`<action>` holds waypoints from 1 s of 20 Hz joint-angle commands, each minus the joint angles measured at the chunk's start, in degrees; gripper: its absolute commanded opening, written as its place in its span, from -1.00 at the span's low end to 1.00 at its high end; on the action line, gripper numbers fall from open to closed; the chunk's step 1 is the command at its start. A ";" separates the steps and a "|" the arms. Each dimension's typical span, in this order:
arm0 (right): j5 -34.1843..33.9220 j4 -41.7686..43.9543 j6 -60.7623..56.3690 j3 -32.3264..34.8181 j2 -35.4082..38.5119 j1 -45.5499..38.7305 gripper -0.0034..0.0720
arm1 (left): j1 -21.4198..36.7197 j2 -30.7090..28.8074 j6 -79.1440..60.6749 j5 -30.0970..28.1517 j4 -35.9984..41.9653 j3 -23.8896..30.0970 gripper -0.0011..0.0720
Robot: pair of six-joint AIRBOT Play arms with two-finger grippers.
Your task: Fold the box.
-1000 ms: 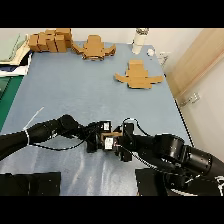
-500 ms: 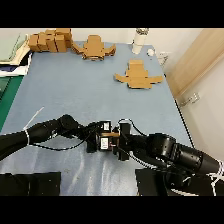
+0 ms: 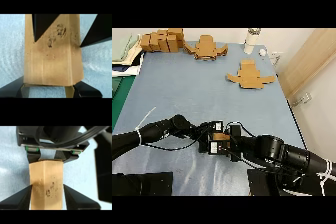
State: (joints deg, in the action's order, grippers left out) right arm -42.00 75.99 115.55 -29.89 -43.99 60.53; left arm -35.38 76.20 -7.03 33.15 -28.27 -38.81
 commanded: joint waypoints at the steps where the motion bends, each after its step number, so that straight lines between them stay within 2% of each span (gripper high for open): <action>1: -0.09 -1.25 -0.20 -0.02 -0.59 0.17 0.54 | 0.02 0.00 0.00 -0.02 -0.02 0.00 0.16; 9: -0.09 -1.29 -0.24 -0.02 -1.77 1.16 0.54 | 0.02 0.00 0.00 -0.02 -0.02 0.00 0.16; 14: -0.09 -6.51 -4.35 -0.04 -3.19 2.03 0.54 | 0.02 0.00 0.00 -0.02 0.00 0.00 0.16; 20: -0.09 -6.58 -5.16 -0.02 -3.48 2.03 0.54 | 0.02 0.00 0.00 -0.02 0.00 0.00 0.16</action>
State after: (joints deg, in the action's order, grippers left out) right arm -42.09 69.73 111.00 -29.89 -47.29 62.50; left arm -35.38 76.20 -7.01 33.12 -28.27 -38.81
